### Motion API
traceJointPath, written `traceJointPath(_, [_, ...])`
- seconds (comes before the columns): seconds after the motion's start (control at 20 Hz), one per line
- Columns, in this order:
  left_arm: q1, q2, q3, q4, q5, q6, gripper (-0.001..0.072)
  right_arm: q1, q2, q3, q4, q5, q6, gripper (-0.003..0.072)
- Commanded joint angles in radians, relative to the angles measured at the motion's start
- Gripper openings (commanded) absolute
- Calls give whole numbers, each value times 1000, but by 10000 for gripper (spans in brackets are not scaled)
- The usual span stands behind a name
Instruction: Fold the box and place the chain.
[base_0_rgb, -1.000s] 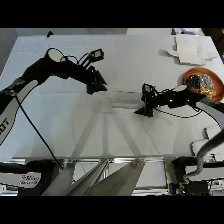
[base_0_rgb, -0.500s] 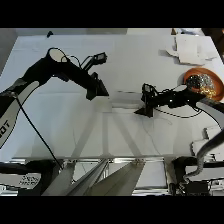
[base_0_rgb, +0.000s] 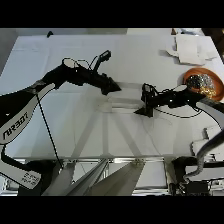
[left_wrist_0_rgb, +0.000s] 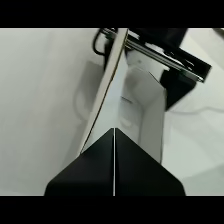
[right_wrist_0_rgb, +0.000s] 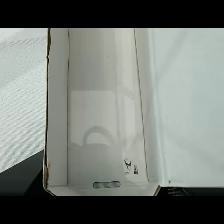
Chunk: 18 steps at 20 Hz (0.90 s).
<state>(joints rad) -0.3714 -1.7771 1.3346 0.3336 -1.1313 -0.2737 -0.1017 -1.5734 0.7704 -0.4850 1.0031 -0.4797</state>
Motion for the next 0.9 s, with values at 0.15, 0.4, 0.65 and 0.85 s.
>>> traceJointPath(0.15, [7, -51, 0, -70, 199, -149, 10, 0, 0, 0, 0, 0, 0, 503])
traceJointPath(0.4, [-6, -119, 0, -31, 199, -216, 7, 0, 0, 0, 0, 0, 0, 503])
traceJointPath(0.65, [-11, -114, 0, 51, 159, -277, 7, 0, 0, 0, 0, 0, 0, 503])
traceJointPath(0.85, [-2, -29, 0, 129, 124, -277, 8, 0, 0, 0, 0, 0, 0, 503])
